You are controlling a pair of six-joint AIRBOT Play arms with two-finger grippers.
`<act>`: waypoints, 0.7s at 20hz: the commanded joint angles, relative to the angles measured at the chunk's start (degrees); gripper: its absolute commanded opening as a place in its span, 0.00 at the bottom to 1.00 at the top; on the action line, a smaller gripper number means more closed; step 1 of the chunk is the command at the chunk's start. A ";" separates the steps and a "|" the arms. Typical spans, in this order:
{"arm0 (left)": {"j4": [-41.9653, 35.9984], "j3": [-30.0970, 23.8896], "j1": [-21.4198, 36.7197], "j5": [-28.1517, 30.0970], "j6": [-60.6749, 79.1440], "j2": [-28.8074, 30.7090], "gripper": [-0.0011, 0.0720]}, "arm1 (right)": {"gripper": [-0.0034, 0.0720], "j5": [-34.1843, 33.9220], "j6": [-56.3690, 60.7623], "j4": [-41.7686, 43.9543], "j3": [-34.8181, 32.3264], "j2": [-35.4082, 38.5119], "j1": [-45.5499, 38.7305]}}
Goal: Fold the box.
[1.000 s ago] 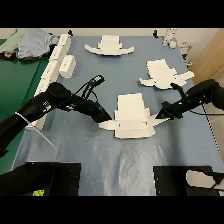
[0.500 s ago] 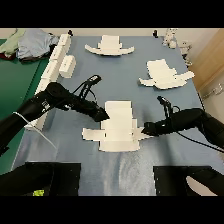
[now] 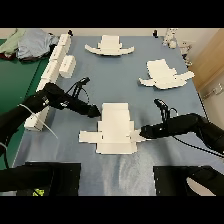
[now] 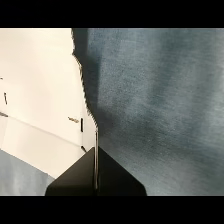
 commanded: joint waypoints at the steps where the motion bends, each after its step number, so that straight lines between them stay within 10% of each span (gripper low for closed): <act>1: -5.99 1.60 0.59 -3.61 4.90 -5.79 0.76 | 0.05 0.15 0.02 -0.04 -0.07 0.07 0.22; 12: -7.65 17.51 -0.72 -22.91 5.70 -22.77 0.75 | 0.05 -0.48 -0.66 -0.31 -0.07 0.07 0.22; 14: -7.61 17.68 -1.20 -23.06 6.51 -23.34 0.62 | 0.05 -0.74 -0.66 -0.39 -0.07 0.07 0.22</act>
